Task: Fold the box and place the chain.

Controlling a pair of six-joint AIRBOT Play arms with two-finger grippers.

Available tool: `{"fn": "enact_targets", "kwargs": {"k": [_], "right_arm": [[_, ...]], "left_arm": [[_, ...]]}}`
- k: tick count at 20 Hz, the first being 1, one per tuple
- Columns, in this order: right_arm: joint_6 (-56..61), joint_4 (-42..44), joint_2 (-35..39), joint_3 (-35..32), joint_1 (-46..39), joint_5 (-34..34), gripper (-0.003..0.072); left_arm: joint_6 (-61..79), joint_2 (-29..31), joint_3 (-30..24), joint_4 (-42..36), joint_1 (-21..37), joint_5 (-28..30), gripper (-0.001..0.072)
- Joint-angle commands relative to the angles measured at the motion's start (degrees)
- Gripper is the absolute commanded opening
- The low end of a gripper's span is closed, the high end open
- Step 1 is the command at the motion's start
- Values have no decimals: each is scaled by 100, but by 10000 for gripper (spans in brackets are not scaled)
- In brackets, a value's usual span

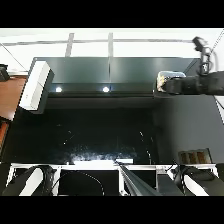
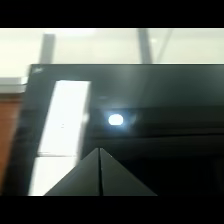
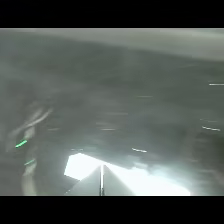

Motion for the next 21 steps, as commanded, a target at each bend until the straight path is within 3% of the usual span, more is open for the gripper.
{"fn": "enact_targets", "kwargs": {"k": [1,4,6,21], "right_arm": [[1266,-1902,820,-619,-177,396,28],[1766,-2124,1161,-2063,-177,1300,29],[1766,-2118,1158,-2446,-177,1519,28],[1762,-2120,1161,-2452,-177,1421,28]], "left_arm": [[-1486,903,-275,713,-586,-1290,26],[-2354,1596,-1325,1867,-1239,-1235,26],[-2468,1832,-1786,2046,-1394,-1178,28],[-2465,1878,-1864,2004,-1390,-1193,31]]}}
